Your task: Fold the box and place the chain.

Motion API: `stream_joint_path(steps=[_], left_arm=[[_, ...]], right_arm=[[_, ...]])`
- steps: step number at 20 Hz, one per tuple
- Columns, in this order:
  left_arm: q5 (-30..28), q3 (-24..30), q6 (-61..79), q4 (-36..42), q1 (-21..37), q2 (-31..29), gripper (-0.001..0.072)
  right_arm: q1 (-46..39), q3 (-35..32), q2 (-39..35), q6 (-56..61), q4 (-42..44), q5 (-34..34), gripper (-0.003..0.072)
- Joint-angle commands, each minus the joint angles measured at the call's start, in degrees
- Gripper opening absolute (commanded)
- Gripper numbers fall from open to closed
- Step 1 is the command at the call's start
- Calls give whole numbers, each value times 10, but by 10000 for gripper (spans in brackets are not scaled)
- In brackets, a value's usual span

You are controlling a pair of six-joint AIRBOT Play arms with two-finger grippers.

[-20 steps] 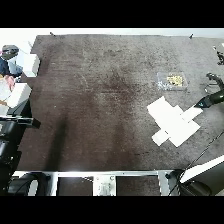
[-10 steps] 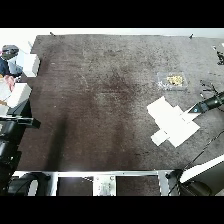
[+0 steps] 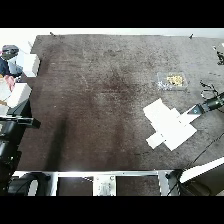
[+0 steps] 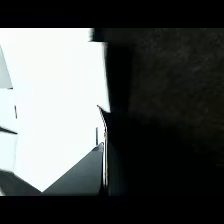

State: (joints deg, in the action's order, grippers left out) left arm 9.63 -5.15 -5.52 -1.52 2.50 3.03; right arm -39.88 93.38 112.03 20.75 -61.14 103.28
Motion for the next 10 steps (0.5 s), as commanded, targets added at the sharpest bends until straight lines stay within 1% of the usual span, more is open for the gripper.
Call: stream_joint_path(steps=[1, 3, 5, 7, 10], left_arm=[[0, 0, 0, 0, 0, 0, 13], [0, 0, 0, 0, 0, 0, 13], [0, 0, 0, 0, 0, 0, 13], [0, 0, 0, 0, 0, 0, 12], [0, 0, 0, 0, 0, 0, 13]], right_arm=[[1, -38, -26, 0, 35, 3, 9], [2, -80, -52, 1, 84, 3, 9], [7, -139, -89, 0, 155, -7, 8], [23, -210, -134, 12, 218, -55, 8], [72, -319, -202, 20, 297, -158, 7]])
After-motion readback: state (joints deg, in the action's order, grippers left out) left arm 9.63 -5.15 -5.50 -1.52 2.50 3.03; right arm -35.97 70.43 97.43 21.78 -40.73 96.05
